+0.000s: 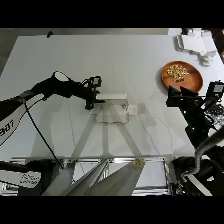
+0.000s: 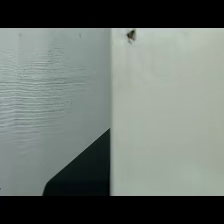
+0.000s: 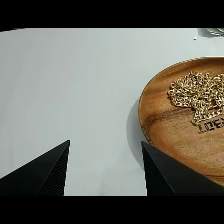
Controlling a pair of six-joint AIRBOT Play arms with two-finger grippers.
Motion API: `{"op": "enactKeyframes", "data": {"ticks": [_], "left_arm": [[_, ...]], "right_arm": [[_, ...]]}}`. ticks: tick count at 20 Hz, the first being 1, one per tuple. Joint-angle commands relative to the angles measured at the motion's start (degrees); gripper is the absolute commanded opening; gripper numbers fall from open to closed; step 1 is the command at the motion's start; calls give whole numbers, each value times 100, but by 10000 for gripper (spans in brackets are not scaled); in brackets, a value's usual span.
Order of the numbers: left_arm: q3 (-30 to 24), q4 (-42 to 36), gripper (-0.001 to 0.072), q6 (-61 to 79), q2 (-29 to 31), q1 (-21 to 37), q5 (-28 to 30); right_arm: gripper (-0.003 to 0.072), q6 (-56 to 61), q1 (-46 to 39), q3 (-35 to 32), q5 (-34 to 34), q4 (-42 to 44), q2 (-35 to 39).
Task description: Fold the box and place the chain.
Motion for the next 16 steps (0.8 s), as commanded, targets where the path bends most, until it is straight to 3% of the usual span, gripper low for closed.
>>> {"op": "enactKeyframes", "data": {"ticks": [1,9,13,16], "left_arm": [[-2,417,4,-17,-20,-76,17],[-2,463,5,-13,66,-92,-9],[0,463,5,-13,66,-92,-7],[0,463,6,-13,66,-92,-7]], "right_arm": [[503,2,-2,4,-2,2,-7],[504,4,-2,4,111,11,-4],[504,-66,-2,11,1899,-227,-7],[504,0,0,15,3239,-872,-42]]}}
